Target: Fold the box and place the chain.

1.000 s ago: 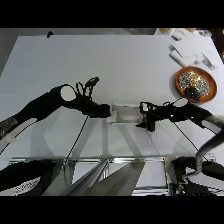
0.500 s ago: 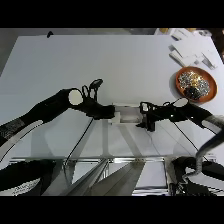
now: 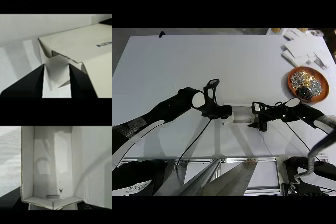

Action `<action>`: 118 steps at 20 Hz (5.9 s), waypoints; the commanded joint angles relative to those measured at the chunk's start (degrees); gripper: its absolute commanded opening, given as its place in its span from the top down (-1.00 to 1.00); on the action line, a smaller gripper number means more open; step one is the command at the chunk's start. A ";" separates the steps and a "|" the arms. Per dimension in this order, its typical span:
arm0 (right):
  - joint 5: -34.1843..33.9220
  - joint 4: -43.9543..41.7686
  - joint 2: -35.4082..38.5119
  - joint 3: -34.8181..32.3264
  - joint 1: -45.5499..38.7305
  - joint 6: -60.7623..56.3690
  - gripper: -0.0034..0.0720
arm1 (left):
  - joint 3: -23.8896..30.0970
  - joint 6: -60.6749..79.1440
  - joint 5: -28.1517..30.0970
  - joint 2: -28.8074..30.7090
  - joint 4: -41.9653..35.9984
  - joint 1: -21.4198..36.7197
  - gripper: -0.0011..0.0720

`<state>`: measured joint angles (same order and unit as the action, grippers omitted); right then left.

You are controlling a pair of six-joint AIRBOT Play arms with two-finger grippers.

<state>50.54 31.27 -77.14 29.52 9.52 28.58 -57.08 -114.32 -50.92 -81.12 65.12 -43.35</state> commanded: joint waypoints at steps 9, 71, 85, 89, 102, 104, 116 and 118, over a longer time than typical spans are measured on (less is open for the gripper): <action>0.00 -0.02 0.00 0.02 0.04 0.00 0.12 | -13.14 -11.98 -16.26 -7.89 11.93 -5.57 0.02; 0.00 -0.02 0.00 0.02 0.04 0.00 0.12 | 10.45 128.04 -12.98 3.56 -22.73 21.64 -0.48; 0.02 -0.02 0.00 0.02 0.04 0.00 0.12 | 10.88 139.86 2.08 -6.82 -37.59 13.92 -0.93; 0.00 -0.02 0.00 0.02 0.04 0.00 0.12 | 10.88 139.86 1.36 -7.56 -37.27 12.94 -0.94; 0.00 -0.02 0.00 0.02 0.04 0.00 0.12 | 10.88 139.40 4.31 -10.21 -43.23 9.70 -0.82; 0.00 -0.02 0.00 0.02 0.04 0.00 0.12 | 10.88 139.38 4.17 -10.21 -43.23 9.79 0.14; 0.02 -0.02 0.00 0.02 0.07 0.00 0.12 | 13.40 138.81 3.06 -8.61 -43.71 13.49 -0.93; -0.02 -0.02 0.00 0.02 0.04 0.00 0.12 | 14.34 139.01 2.71 -7.98 -43.95 14.16 -0.93</action>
<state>50.48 31.20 -77.14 29.52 9.54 28.49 -44.03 24.25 -47.62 -89.89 21.45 -30.26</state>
